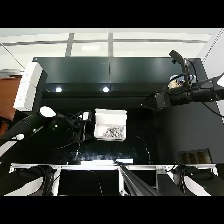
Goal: Fold the box and place the chain.
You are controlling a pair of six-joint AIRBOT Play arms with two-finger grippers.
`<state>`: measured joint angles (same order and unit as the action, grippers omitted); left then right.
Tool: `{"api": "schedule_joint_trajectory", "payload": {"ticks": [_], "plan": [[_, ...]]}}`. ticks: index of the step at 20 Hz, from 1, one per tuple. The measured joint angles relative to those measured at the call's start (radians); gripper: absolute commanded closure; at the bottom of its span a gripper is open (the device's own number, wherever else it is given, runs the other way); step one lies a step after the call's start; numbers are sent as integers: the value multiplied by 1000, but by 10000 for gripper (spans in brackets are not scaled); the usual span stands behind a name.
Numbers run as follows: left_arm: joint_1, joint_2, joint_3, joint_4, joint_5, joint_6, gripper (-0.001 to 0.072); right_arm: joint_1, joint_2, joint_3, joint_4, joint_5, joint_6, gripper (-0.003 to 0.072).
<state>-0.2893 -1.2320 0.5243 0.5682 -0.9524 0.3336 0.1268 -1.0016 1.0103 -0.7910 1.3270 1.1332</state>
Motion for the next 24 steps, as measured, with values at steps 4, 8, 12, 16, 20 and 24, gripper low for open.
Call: {"api": "schedule_joint_trajectory", "payload": {"ticks": [4,8,12,16,20,24], "plan": [[-3,-5,1,-8,10,3,-3,0,0,0,0,-6,0,3],[-3,-6,4,-11,25,3,-3,0,0,0,0,-7,0,3],[-4,-6,4,-22,18,6,-3,0,0,0,0,-8,0,3],[-8,-6,4,-44,6,19,-2,0,0,0,0,-8,0,3],[-12,-8,4,-51,3,23,-2,0,0,0,0,-8,0,3],[-37,-8,5,-33,9,25,-2,0,0,0,0,-8,0,3]]}}
